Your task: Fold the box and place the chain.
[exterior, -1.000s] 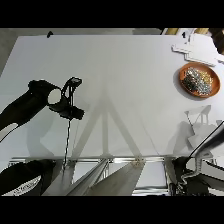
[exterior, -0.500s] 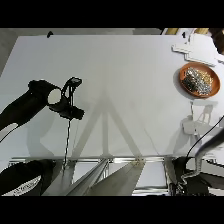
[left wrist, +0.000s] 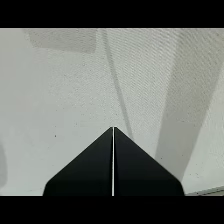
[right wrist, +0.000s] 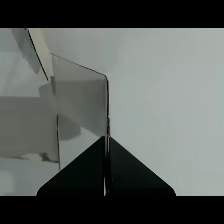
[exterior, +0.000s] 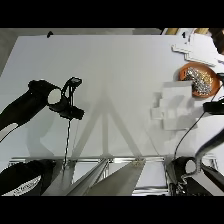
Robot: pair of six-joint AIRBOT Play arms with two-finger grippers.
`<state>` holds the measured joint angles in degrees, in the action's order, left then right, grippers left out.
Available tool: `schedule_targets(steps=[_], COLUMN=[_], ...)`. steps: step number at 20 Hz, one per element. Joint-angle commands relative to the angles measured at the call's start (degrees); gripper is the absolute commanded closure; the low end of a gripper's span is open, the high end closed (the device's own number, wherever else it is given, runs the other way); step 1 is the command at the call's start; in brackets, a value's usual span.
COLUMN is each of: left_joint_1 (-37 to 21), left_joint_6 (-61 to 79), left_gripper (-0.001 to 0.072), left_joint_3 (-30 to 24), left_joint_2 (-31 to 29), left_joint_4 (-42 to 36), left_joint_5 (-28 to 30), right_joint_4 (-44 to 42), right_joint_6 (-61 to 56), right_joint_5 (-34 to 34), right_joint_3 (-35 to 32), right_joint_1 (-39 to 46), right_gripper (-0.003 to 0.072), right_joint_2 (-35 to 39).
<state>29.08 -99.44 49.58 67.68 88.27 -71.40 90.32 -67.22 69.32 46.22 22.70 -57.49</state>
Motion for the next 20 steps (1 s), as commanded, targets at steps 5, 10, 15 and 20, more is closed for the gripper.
schedule_targets(steps=[5,10,15,20], left_joint_1=[-0.04,-0.04,-0.04,-0.04], left_joint_6=[0.00,0.09,0.00,7.91], left_gripper=[0.0701,0.0701,0.0700,0.0608], left_joint_3=[-0.02,-0.02,-0.04,-0.04], left_joint_2=[0.00,0.04,0.04,0.09], left_joint_4=[0.02,0.00,-0.87,-2.49], left_joint_5=[0.00,1.38,2.95,9.35], right_joint_4=[-19.98,-19.89,-19.87,-19.87], right_joint_6=[-5.14,-8.02,-10.40,-10.40], right_joint_5=[-9.88,-13.20,-13.22,-13.22], right_joint_3=[-19.21,-20.15,-20.15,-20.17], right_joint_1=[-23.21,-34.38,-36.33,-36.30], right_gripper=[0.0673,0.0672,0.0672,0.0671], right_joint_2=[18.40,18.71,18.69,18.69])
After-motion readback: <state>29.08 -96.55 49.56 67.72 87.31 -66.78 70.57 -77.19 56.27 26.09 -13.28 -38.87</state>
